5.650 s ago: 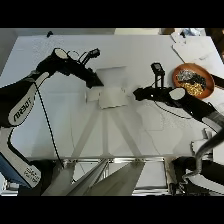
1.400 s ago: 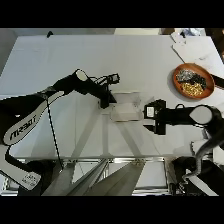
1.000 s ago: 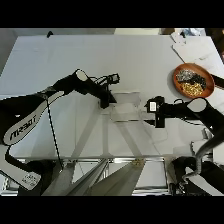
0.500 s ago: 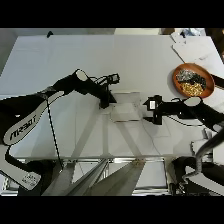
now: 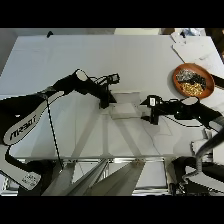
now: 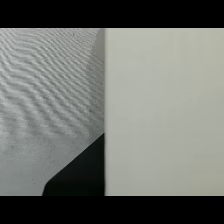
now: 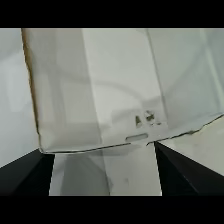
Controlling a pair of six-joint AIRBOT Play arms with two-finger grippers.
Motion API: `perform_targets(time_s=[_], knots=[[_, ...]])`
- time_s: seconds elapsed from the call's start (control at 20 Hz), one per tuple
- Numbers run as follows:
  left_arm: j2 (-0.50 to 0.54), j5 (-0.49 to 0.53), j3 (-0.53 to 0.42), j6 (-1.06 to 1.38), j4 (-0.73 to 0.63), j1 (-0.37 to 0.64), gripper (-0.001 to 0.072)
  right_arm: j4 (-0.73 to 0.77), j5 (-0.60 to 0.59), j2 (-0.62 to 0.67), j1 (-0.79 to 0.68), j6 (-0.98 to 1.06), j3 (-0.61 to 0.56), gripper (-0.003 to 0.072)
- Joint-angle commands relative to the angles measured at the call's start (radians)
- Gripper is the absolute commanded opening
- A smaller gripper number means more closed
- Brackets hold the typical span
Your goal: Fold the box and place the chain.
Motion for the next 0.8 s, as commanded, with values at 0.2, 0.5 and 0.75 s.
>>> perform_targets(time_s=[0.2,0.5,0.75], knots=[[0.000,0.000,0.000,0.000,0.000,0.000,0.0015,0.093,-0.042,-0.008,0.000,0.090,0.000,0.0692],[0.000,0.000,0.000,0.000,0.000,0.000,0.0015,0.082,-0.040,-0.008,0.000,0.305,0.000,0.0691],[0.000,0.000,0.000,0.000,0.000,0.000,0.0015,0.078,-0.057,-0.008,0.000,0.400,0.000,0.0692]])
